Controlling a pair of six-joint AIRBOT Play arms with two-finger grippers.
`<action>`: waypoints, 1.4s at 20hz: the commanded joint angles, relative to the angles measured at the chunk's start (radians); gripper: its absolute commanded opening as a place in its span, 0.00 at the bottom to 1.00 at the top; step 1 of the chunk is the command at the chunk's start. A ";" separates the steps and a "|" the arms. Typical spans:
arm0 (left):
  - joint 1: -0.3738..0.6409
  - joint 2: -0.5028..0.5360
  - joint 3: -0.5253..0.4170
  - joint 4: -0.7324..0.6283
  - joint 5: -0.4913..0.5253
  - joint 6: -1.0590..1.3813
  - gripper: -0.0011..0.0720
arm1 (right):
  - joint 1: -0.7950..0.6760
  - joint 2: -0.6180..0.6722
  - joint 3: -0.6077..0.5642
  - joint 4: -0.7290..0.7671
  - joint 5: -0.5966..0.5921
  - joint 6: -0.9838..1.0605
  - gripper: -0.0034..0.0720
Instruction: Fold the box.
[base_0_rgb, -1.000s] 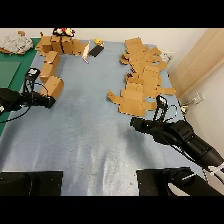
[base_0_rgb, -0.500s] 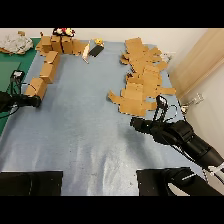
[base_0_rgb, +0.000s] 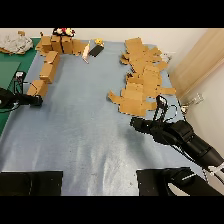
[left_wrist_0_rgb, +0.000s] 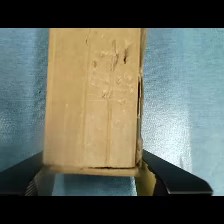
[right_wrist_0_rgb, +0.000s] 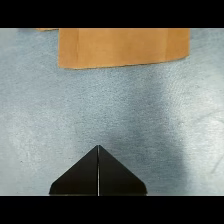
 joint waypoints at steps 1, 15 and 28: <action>-0.003 -0.010 0.010 0.001 -0.018 0.000 0.97 | 0.000 0.001 0.001 0.000 0.001 0.000 0.05; 0.090 0.167 0.116 0.154 -0.416 -0.124 0.97 | 0.001 0.001 0.007 0.027 0.000 -0.001 0.05; -0.343 0.324 0.119 0.052 -0.576 -0.267 0.03 | 0.001 -0.167 0.167 0.167 -0.096 -0.255 0.05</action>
